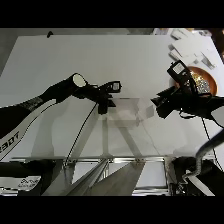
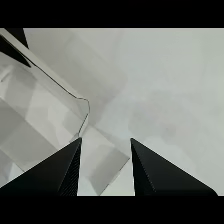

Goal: Fold the box and place the chain.

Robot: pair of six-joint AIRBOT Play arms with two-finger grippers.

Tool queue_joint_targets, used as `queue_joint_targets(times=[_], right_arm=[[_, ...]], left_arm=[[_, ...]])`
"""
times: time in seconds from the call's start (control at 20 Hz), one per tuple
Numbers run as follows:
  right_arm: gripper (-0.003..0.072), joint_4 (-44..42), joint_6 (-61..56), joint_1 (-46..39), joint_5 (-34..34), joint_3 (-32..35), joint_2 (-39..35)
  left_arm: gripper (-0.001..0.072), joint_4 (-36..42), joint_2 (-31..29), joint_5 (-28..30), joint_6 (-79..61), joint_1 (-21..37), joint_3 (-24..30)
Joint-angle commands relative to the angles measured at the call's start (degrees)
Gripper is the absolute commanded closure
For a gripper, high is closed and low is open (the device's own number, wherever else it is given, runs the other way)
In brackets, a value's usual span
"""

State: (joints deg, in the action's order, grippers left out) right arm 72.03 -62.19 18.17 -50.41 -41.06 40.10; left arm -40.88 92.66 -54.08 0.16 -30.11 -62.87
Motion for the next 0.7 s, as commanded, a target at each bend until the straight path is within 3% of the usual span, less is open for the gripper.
queue_joint_targets(times=[0.0, 0.2, 0.25, 0.35, 0.4, 0.65], right_arm=[[0.0351, 0.0, 0.1, 0.0, -0.1, 0.0, 0.0], [0.0352, -0.1, 1.2, 0.0, -1.2, 0.0, 0.0], [0.0386, -0.1, 1.8, 0.0, -2.1, 0.0, 0.0], [0.0641, -0.1, 4.5, 0.0, -4.8, 0.0, 0.0], [0.0668, -0.7, 4.6, 0.0, -5.3, 0.0, 0.1], [0.0669, -10.9, 21.4, 0.4, -14.2, 0.0, 2.1]], left_arm=[[0.07, -0.1, 0.0, -0.2, -0.2, 0.0, 0.0], [0.07, -0.1, 0.0, -0.2, -0.2, 0.0, 0.0], [0.07, -0.1, 0.0, -0.2, -0.1, 0.0, 0.0], [0.07, -0.1, 0.0, -0.2, -0.2, 0.0, 0.0], [0.07, -0.1, 0.0, -0.2, -0.1, 0.0, 0.0], [0.07, -0.1, 0.0, -0.2, -0.1, 0.0, 0.0]])
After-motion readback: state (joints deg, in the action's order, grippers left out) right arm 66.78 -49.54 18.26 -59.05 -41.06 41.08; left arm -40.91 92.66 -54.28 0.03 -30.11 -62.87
